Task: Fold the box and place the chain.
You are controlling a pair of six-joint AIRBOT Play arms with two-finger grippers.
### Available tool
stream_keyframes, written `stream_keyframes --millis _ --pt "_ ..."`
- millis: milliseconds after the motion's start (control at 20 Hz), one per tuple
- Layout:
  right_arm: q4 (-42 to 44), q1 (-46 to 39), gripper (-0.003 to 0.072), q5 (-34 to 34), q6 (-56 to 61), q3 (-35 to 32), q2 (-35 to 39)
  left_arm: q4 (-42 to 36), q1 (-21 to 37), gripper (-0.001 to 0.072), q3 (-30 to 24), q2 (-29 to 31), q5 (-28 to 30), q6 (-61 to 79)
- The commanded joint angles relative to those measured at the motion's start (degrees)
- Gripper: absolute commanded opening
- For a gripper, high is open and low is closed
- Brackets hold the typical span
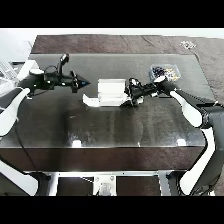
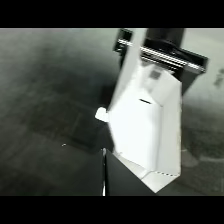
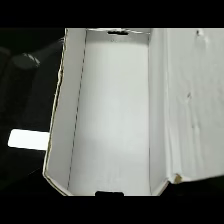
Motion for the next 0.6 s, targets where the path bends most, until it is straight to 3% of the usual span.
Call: stream_keyframes --millis 0,100,250,350,550 --pt "0.0 0.0 0.0583 0.0 0.0 0.0 0.0 11.6 0.2 0.0015 0.0 6.7 10.1 -20.2" --pt "0.0 0.0 0.0583 0.0 0.0 0.0 0.0 20.8 0.2 0.0015 0.0 10.5 11.8 -34.3" --pt "0.0 0.0 0.0583 0.0 0.0 0.0 0.0 27.6 0.2 0.0015 -0.1 13.4 12.3 -53.9" --pt "0.0 0.0 0.0583 0.0 0.0 0.0 0.0 29.8 0.2 0.0015 -1.0 13.2 11.0 -60.2" --pt "0.0 0.0 0.0583 0.0 0.0 0.0 0.0 32.2 -0.4 0.0016 -7.8 13.2 11.1 -65.1"
